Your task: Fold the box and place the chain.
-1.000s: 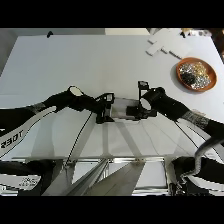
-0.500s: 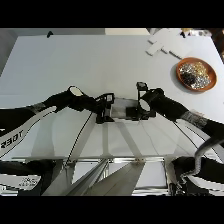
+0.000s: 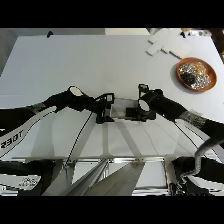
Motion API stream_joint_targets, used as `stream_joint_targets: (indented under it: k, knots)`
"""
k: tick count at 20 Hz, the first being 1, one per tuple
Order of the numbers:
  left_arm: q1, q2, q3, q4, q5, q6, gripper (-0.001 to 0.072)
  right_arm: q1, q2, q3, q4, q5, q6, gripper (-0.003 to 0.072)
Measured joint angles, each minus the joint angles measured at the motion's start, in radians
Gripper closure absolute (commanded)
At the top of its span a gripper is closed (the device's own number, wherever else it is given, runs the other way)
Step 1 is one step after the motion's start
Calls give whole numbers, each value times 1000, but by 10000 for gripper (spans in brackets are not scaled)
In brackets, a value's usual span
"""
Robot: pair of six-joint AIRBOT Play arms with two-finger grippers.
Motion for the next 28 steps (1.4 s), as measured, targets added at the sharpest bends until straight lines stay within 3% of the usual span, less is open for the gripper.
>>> stream_joint_targets:
  k: [2, 3, 8, 9, 11, 14, 16, 18, 24, 28]
  knots:
    - [0, 0, 0, 0, 0, 0, 610, 0, -5, 0, 0, 10, 16, 612]
    - [0, 0, 0, 0, 0, 0, 610, 0, -7, 0, -1, 15, 20, 669]
    - [0, 0, 0, 0, 0, 1, 610, 0, -12, 0, -3, 27, 25, 668]
    - [0, 0, 0, 0, 0, 1, 610, 0, -13, 0, -2, 27, 17, 645]
    - [0, 0, 0, 0, 0, -1, 610, 0, -13, 0, -2, 32, -7, 464]
    - [0, 0, 0, 0, 0, 0, 610, 0, -11, 0, -8, 35, -45, 387]
    - [0, 0, 0, 0, 0, 0, 610, 0, -2, -1, -8, 28, -63, 378]
    - [0, 0, 0, 0, 0, -1, 610, 0, 16, -2, 0, 16, -81, 296]
    - [0, 0, 0, -1, 0, -2, 610, 0, 93, -2, -4, 11, -148, 283]
    - [0, 0, 0, 0, 0, 0, 610, -1, 161, 8, -3, 71, -243, 284]
